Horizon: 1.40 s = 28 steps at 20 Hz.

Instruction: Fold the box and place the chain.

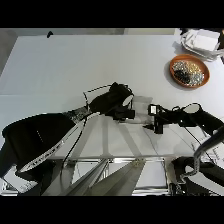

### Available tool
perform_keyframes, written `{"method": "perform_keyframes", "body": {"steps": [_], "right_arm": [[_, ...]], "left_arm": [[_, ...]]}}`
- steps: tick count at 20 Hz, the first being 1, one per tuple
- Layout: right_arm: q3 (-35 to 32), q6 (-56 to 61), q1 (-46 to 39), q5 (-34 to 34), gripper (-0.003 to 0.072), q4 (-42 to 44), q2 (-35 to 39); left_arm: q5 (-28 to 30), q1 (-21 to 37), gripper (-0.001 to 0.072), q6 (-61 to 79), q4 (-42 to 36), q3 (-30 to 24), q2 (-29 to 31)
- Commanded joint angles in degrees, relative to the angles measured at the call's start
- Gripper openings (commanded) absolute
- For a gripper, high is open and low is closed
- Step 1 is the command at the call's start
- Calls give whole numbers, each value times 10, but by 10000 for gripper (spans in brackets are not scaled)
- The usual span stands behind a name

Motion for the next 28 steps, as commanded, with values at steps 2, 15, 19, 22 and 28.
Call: {"method": "perform_keyframes", "body": {"steps": [2,15,19,22,28], "right_arm": [[0,0,0,0,323,0,0],[0,0,0,0,323,0,0],[0,0,0,0,323,0,0],[0,0,0,0,323,0,0],[0,0,0,0,323,0,0]], "left_arm": [[2,0,100,-3,-1,0,-1],[-24,1,352,13,-21,0,14],[-24,9,393,41,-22,0,37],[-29,19,393,68,-22,0,61],[-110,63,393,309,-20,0,139]]}}
